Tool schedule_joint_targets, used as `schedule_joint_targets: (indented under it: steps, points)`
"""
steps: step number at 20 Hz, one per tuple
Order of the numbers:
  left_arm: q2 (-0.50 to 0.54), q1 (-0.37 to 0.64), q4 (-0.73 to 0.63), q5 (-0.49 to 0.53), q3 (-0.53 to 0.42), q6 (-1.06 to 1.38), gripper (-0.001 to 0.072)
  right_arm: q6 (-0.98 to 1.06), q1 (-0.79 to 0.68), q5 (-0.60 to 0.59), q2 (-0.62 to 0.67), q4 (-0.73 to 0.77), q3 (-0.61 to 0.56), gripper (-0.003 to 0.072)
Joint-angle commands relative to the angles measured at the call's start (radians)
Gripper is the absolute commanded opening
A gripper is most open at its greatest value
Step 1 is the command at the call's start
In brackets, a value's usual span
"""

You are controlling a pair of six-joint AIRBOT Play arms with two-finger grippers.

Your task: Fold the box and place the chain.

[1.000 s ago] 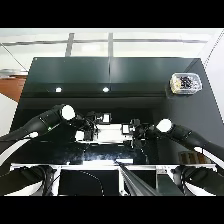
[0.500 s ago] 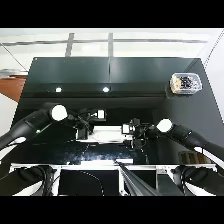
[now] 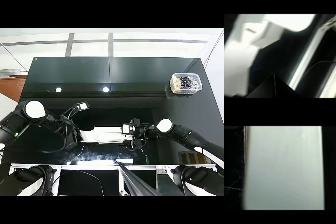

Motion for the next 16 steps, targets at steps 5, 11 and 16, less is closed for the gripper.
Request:
schedule_joint_targets:
  steps: [5, 11, 16]
  points:
    - [0.008, -0.07, -0.549, 0.562, -0.183, -0.042, 0.003, 0.0, 0.001, 0.0, -0.001, 0.0, 0.0, 0.0423]
    - [-0.017, -0.117, -0.568, 0.858, -0.197, -0.034, 0.0031, 0.001, 0.001, 0.0, -0.001, 0.0, 0.0, 0.0423]
    - [-0.129, -0.165, -0.568, 0.8, -0.195, 0.014, 0.0031, 0.001, 0.001, 0.0, -0.001, 0.0, 0.0, 0.0423]
